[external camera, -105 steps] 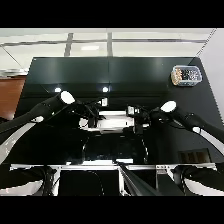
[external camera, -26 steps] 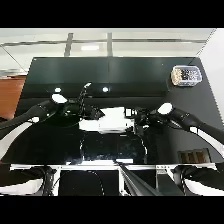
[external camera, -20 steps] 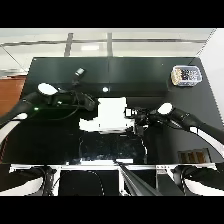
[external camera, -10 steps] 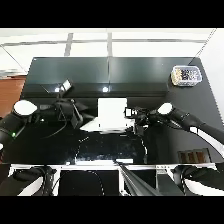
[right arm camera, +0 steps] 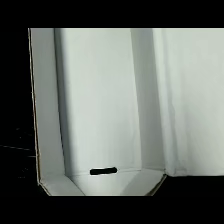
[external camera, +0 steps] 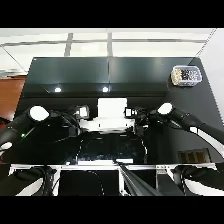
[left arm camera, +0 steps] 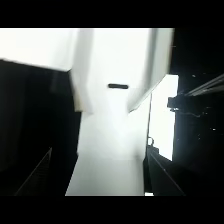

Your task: Fold the box and place the chain.

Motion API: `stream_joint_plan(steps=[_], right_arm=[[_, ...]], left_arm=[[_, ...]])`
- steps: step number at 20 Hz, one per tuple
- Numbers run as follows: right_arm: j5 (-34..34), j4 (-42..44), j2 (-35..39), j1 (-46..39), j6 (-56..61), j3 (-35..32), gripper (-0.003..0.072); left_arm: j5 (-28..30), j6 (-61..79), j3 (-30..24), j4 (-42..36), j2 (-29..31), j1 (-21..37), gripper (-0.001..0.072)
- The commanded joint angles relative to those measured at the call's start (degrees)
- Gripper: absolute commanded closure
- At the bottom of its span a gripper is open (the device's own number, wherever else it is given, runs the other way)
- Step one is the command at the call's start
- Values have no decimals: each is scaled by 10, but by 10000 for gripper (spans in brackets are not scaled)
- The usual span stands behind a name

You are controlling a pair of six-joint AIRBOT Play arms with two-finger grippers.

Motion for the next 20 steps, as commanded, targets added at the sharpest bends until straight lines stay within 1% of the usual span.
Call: stream_joint_plan(steps=[1,3,5,6,7,8,9,11,12,14,17,20], right_arm=[[1,-1,0,1,0,0,462],[1,-1,0,1,0,0,462],[1,-1,0,1,0,0,462],[1,-1,0,1,0,0,462],[1,-1,0,1,0,0,462],[1,-1,0,1,0,0,462],[1,-1,0,1,0,0,462],[1,-1,0,1,0,0,462],[1,-1,0,1,0,0,462],[1,-1,0,1,0,0,462],[1,-1,0,1,0,0,462],[1,-1,0,1,0,0,462]], left_arm=[[2,26,23,17,-49,-46,6],[22,25,30,-7,-68,-63,6],[35,21,30,-24,-77,-67,7],[34,21,30,-26,-80,-68,13],[34,21,30,-26,-80,-70,42],[34,21,30,-37,-80,-73,166],[34,21,30,-47,-80,-74,332],[35,21,31,-57,-80,-78,452],[32,21,31,-60,-80,-81,481],[36,21,30,-67,-80,-86,491],[66,21,30,-96,-90,-101,491],[76,21,30,-181,-111,-107,491]])
